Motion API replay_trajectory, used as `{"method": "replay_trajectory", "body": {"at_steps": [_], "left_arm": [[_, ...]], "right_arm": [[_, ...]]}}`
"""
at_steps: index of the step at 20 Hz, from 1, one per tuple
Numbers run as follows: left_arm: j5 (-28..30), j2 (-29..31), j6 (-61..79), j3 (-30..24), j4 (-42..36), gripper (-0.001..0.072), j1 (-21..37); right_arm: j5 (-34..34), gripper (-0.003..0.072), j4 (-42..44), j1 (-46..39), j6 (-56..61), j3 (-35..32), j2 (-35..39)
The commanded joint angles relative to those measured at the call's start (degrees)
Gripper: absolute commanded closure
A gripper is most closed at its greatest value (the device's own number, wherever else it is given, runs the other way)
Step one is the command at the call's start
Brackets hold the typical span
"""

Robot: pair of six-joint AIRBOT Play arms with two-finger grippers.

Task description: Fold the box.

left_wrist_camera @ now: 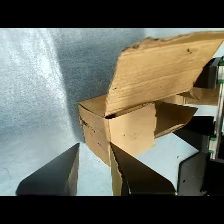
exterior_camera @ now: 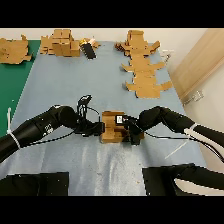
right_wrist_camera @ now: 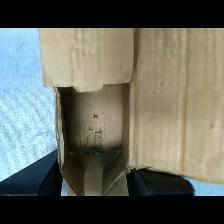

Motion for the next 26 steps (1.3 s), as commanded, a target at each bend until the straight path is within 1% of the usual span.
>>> {"method": "replay_trajectory", "body": {"at_steps": [1, 15, 18, 23, 24, 25, 26], "left_arm": [[0.0, 0.0, 0.7, 0.1, -0.7, 0.0405, 0.0], [0.2, -0.1, 0.2, 0.0, -1.1, 0.0406, -0.2], [1.7, -0.2, 0.3, 0.0, -1.1, 0.0404, -0.2], [0.8, -1.0, 0.1, 0.1, -0.6, 0.0394, -1.4], [0.6, -1.3, 0.1, 0.3, -0.4, 0.0355, -1.7], [0.5, -1.6, 0.0, 0.7, -0.2, 0.0277, -2.1], [0.6, -1.7, -0.4, 1.2, 0.7, 0.0278, -2.4]], "right_arm": [[0.0, 0.0234, 0.0, 0.1, 0.0, 0.0, 0.0], [0.0, 0.0234, 0.0, 0.1, 0.0, 0.0, 0.0], [0.0, 0.0234, 0.0, 0.1, 0.0, 0.0, 0.0], [0.0, 0.0234, 0.0, 0.1, 0.0, 0.0, 0.0], [0.0, 0.0234, 0.0, 0.1, 0.0, 0.0, 0.0], [0.0, 0.0234, 0.0, 0.1, 0.0, 0.0, 0.0], [0.0, 0.0235, 0.0, 0.1, 0.0, 0.0, 0.0]]}}
